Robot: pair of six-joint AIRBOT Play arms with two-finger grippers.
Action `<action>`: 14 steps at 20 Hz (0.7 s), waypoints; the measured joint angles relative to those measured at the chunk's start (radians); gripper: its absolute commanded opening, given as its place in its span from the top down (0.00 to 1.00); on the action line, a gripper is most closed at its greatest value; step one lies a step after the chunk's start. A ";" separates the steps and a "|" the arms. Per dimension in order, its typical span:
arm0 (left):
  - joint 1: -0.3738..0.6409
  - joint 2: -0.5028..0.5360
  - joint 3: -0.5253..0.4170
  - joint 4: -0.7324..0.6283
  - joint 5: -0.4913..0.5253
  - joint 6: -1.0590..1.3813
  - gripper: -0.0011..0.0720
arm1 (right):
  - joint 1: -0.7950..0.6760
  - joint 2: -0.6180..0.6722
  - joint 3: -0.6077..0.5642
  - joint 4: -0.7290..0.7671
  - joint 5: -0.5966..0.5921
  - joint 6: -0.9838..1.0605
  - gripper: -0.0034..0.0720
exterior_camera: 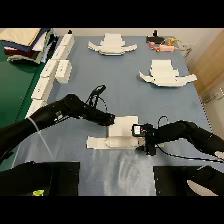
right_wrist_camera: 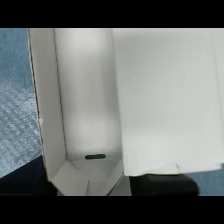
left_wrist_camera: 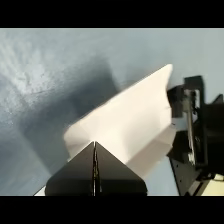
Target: Fold the box.
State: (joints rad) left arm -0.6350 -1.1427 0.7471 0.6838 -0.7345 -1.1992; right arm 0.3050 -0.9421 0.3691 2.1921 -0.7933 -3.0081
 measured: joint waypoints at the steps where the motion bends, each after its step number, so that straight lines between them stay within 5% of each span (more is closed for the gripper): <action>1: 0.003 0.047 0.001 0.031 -0.017 0.015 0.97 | 0.000 0.000 0.000 0.000 0.000 0.000 0.26; 6: 0.005 0.330 -0.061 0.203 -0.125 0.098 0.96 | 0.000 0.000 0.000 0.000 0.000 0.000 0.26; 7: 0.005 0.390 -0.089 0.223 -0.156 0.143 0.71 | 0.000 0.000 0.000 0.000 0.000 0.000 0.26; 8: 0.005 0.440 -0.116 0.235 -0.178 0.183 0.08 | 0.000 0.000 0.000 0.000 0.000 0.000 0.26; 14: 0.005 0.577 -0.275 0.272 -0.227 0.421 0.04 | 0.000 0.000 0.000 0.000 -0.001 0.000 0.26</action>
